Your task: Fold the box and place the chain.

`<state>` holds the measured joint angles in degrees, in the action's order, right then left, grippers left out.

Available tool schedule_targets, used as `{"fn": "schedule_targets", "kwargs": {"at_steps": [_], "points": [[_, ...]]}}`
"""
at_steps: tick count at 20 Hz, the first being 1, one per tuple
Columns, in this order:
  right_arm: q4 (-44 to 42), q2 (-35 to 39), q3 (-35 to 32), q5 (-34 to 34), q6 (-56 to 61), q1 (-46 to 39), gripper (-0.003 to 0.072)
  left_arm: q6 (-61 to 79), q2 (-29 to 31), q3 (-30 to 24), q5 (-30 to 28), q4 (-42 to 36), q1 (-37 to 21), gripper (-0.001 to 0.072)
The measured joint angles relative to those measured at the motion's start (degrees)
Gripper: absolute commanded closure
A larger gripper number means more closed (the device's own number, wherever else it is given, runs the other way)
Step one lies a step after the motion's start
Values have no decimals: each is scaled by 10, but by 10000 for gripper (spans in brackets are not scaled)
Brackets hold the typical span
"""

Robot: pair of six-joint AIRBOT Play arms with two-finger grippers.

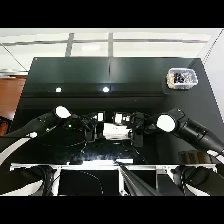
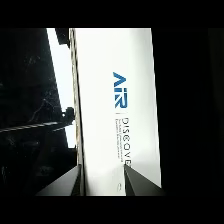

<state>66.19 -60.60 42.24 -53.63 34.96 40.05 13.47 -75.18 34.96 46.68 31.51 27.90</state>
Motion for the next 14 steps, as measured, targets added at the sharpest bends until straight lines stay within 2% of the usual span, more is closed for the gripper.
{"fn": "schedule_targets", "kwargs": {"at_steps": [7,13,14], "points": [[-2,0,-6,-2,7,0,378,-1,0,0,0,0,0,252],[3,34,15,-36,88,-29,383,-1,0,0,0,0,0,252],[4,42,17,-45,113,-40,558,-1,0,0,0,0,0,252]]}}
